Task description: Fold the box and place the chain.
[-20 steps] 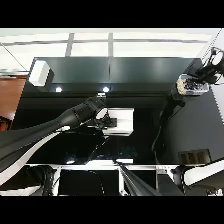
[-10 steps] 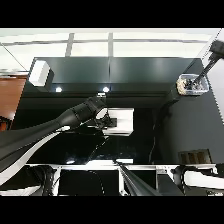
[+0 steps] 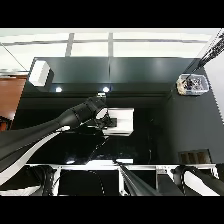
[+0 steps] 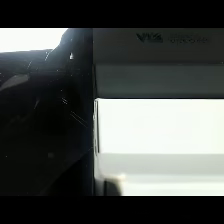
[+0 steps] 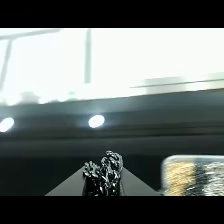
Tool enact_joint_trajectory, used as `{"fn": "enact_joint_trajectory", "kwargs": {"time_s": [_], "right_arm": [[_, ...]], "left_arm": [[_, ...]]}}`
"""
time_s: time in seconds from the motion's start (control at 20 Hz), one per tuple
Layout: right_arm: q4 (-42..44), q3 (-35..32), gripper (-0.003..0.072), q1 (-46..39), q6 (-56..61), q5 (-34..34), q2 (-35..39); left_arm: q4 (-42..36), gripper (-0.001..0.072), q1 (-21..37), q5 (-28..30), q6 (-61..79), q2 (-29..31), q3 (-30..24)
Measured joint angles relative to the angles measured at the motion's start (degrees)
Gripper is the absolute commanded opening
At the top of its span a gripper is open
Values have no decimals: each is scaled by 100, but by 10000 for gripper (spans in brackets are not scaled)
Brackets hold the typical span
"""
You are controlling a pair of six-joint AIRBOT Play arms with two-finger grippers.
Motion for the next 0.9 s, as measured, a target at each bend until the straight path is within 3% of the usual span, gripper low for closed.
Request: {"fn": "enact_joint_trajectory", "kwargs": {"time_s": [0.45,0.9], "right_arm": [[2433,-610,17,385,-1008,1633,522],[3101,-1897,17,1591,-1298,1987,549]], "left_arm": [[0,28,0,4,0,0,0],[0,28,0,4,0,0,0]]}}
